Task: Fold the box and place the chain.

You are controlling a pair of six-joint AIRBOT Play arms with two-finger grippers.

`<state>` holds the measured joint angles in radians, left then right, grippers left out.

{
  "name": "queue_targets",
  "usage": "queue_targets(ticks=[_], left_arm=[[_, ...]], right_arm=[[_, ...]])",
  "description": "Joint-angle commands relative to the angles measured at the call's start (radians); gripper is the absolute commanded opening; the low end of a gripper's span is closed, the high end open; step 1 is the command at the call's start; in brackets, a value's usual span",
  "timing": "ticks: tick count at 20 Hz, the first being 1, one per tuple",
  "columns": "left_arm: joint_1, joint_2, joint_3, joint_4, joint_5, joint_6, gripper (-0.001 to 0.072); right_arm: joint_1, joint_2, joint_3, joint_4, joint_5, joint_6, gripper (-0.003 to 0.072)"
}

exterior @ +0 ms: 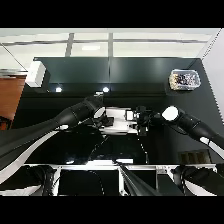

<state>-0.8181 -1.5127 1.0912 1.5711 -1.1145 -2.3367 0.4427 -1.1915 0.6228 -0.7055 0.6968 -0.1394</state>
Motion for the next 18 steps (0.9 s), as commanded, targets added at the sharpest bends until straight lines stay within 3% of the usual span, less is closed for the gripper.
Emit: queue_targets(ticks=[1,7,8,9,10,18], left_arm=[[0.0,0.0,0.001,-0.001,0.01,-0.002,0.0029],[0.0,0.0,0.001,-0.002,0.009,-0.002,0.0029],[0.0,0.0,0.001,-0.002,0.009,-0.002,0.0029],[0.0,0.0,0.001,-0.002,0.009,-0.002,0.0029],[0.0,0.0,0.001,-0.005,0.009,-0.002,0.0029],[0.0,0.0,0.001,-0.005,0.007,-0.002,0.0029]], right_arm=[[0.001,-0.003,0.0,0.047,0.072,-0.036,0.0197],[-0.001,-0.04,0.0,0.147,0.081,-0.026,0.0199],[-0.006,-0.04,0.0,0.148,0.076,-0.021,0.022],[-0.01,-0.04,0.0,0.147,0.072,-0.011,0.0351],[-0.016,-0.039,0.0,0.147,0.069,0.002,0.0381],[-0.029,-0.037,0.0,0.148,0.085,0.005,0.0379]])
